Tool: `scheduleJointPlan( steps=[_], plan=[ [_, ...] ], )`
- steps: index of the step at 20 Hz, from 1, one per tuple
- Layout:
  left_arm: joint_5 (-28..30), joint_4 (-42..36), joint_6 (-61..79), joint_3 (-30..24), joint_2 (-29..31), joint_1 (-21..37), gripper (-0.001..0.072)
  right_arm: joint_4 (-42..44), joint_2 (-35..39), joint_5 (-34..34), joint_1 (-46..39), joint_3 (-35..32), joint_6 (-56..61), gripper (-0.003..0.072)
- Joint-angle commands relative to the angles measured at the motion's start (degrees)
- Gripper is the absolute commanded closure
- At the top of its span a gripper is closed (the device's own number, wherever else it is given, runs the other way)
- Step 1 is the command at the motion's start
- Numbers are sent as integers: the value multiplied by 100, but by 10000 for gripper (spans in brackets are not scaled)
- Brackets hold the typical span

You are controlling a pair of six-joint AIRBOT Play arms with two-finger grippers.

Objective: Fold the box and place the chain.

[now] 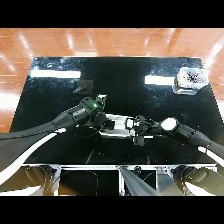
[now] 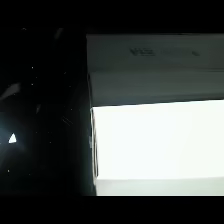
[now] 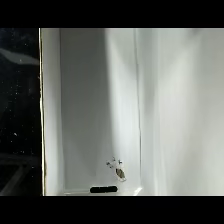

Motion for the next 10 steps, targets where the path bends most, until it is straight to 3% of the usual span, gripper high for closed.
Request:
scheduleJointPlan(
  steps=[1,2,8,10],
  plan=[
    [11,-136,-42,7,2,-2,355,2,4,24,0,2,4,145],
    [13,-149,-42,7,2,-2,329,2,4,24,0,2,4,145],
    [17,-188,-42,7,2,-2,336,2,4,22,0,2,4,145],
    [15,-188,-42,7,2,-2,444,2,4,24,0,2,4,145]
  ],
)
